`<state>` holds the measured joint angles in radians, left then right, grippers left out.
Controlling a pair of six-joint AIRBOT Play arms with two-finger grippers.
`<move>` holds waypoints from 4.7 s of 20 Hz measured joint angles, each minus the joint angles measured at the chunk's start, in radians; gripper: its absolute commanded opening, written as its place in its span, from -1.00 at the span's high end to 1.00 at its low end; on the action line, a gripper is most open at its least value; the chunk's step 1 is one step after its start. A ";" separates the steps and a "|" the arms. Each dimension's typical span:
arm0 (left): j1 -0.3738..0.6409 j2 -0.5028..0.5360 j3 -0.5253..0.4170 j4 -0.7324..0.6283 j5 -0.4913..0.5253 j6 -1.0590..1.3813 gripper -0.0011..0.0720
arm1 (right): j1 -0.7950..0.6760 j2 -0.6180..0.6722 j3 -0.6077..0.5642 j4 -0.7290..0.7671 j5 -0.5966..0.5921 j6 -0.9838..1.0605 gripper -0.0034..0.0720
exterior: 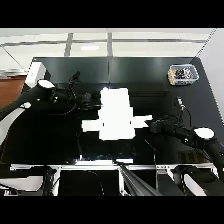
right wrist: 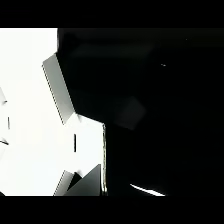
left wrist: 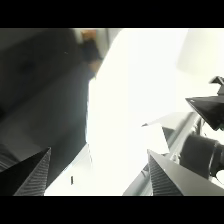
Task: Fold the box and place the chain.
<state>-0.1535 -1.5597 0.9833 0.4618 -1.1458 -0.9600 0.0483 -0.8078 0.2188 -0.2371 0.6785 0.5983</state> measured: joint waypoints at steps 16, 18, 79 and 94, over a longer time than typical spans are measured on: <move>-0.127 -0.173 0.194 0.053 -0.148 0.037 -0.43 | 0.003 0.000 0.000 0.000 -0.002 0.004 0.87; -0.140 -0.196 0.225 0.097 -0.191 0.070 0.09 | 0.003 0.000 0.000 -0.002 0.000 0.004 0.87; -0.302 0.050 -0.098 0.128 0.318 1.183 0.91 | 0.203 -0.101 0.310 -0.706 0.195 -0.346 -0.88; -0.305 0.073 -0.077 0.132 0.283 1.223 0.91 | 0.203 -0.102 0.310 -0.706 0.182 -0.346 -0.88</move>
<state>-0.4587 -1.4864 0.9062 0.5938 -0.8627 0.2626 0.2512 -0.9096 0.5289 -0.9436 0.8604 0.2523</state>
